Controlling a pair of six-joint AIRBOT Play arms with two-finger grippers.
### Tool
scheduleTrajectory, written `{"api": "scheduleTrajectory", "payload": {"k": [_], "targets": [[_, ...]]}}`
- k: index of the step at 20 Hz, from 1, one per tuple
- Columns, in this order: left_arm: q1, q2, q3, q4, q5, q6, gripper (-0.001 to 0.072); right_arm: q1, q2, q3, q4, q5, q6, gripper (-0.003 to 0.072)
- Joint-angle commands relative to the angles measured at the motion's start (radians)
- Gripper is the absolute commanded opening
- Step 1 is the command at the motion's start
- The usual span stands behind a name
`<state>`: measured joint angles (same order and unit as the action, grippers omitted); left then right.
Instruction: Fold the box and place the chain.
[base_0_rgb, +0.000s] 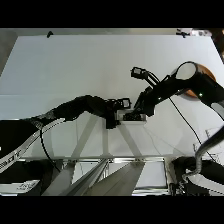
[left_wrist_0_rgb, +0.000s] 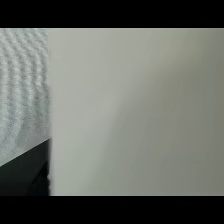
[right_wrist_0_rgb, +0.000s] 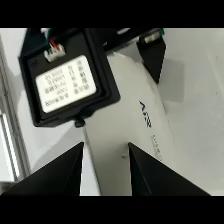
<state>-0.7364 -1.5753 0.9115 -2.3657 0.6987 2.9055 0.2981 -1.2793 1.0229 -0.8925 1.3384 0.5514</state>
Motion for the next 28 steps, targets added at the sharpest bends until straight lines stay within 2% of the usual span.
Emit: {"api": "scheduleTrajectory", "payload": {"k": [1,5,7,16,21,24,28], "targets": [[-0.001,0.0,0.0,0.0,0.0,0.0,0.0316,0.012,-0.024,0.001,-0.075,0.005,0.002,0.0291],[-0.001,0.0,0.0,0.0,0.0,0.0,0.0316,0.012,0.005,0.002,-0.088,0.004,0.001,0.0297],[-0.001,0.001,0.0,0.0,0.001,0.0,0.0316,0.011,0.042,0.002,-0.062,0.002,0.0,0.0358],[-0.001,0.001,0.0,0.0,0.0,0.0,0.0316,-0.102,0.058,0.031,0.11,-0.005,-0.026,0.0356],[-0.001,0.0,0.0,0.0,0.0,0.0,0.0316,-0.087,0.008,0.03,0.055,-0.014,-0.036,0.0354],[-0.001,0.001,0.0,0.0,0.0,0.0,0.0316,-0.051,-0.02,0.027,-0.019,-0.015,-0.032,0.0315],[-0.001,0.0,0.0,0.0,0.0,0.0,0.0316,-0.036,-0.022,0.026,-0.038,-0.013,-0.032,0.0315]]}}
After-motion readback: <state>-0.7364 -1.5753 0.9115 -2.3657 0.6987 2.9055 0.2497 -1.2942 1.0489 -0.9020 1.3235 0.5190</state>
